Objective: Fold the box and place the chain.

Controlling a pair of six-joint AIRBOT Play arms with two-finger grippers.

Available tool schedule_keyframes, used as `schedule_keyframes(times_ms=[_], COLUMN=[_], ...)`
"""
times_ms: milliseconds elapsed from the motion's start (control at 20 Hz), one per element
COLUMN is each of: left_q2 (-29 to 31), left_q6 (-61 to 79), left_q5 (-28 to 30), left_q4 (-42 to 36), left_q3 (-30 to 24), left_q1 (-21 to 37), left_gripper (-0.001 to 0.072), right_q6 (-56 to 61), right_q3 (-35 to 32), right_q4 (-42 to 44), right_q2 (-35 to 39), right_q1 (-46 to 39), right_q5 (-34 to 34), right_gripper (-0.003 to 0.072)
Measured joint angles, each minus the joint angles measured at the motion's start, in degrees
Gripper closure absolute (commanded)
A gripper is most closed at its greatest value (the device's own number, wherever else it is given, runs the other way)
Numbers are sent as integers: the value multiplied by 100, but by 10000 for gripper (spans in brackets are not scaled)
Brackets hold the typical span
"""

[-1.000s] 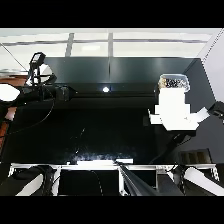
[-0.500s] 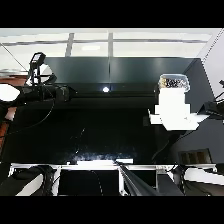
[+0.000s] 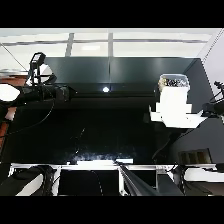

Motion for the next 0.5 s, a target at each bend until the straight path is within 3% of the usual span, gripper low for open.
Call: schedule_keyframes(times_ms=[300, 500], left_q2=[0, 0], left_q6=[2, -153], left_q5=[-7, -9], left_q4=[0, 0], left_q3=[0, 0], left_q1=[0, 0], left_gripper=[1, 1], right_q6=[-170, -361], right_q3=[0, -96], right_q4=[540, 1563], right_q2=[68, 310], right_q1=[0, 13], right_q5=[516, 940], right_gripper=[656, 656])
